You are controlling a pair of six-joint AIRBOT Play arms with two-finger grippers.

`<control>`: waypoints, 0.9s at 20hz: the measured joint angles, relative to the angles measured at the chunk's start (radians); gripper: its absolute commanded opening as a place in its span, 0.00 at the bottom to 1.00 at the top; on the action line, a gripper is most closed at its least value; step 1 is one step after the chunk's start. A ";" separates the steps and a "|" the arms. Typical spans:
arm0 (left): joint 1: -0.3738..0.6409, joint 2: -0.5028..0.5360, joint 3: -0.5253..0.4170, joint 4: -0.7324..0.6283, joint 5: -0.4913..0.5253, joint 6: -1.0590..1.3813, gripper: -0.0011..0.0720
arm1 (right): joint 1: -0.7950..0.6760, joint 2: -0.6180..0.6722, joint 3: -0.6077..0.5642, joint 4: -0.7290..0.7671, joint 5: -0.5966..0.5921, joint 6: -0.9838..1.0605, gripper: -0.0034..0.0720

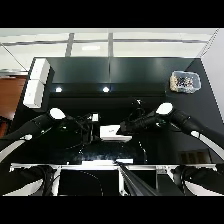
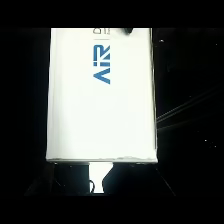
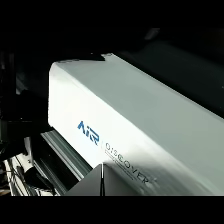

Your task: Fold the box and place the chain.

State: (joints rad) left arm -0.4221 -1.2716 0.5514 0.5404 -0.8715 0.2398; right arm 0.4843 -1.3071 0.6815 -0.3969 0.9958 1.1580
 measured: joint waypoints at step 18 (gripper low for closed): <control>0.001 0.045 0.000 0.109 -0.004 -0.129 1.00 | -0.316 0.243 0.192 -0.098 0.181 -0.080 0.06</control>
